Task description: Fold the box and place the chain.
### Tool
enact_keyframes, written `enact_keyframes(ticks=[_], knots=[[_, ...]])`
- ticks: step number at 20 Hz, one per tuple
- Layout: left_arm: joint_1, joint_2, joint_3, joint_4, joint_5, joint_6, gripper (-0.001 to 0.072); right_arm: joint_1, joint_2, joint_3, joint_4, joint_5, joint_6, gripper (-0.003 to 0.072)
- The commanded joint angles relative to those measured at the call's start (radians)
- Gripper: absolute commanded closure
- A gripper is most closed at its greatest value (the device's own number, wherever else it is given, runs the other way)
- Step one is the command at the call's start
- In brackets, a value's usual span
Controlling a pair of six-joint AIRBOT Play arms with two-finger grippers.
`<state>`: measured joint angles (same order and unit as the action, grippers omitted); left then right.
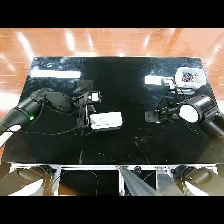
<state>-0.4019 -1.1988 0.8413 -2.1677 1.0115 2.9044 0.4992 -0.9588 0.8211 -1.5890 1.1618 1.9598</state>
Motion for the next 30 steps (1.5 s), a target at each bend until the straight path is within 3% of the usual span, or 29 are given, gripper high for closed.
enact_keyframes(ticks=[1,10,30], knots=[[0.001,-0.006,-0.024,-0.023,-0.003,0.067,0.0088,0.0,0.0,0.0,-0.002,-0.006,0.0,0.0659],[0.002,-0.007,-0.053,-0.031,-0.072,0.096,0.0087,0.0,0.0,0.0,-0.002,-0.008,0.0,0.0659],[0.0,-0.056,-0.054,-0.033,-0.078,0.096,0.0091,0.0,0.0,0.0,-0.002,-0.03,0.0,0.0659]])
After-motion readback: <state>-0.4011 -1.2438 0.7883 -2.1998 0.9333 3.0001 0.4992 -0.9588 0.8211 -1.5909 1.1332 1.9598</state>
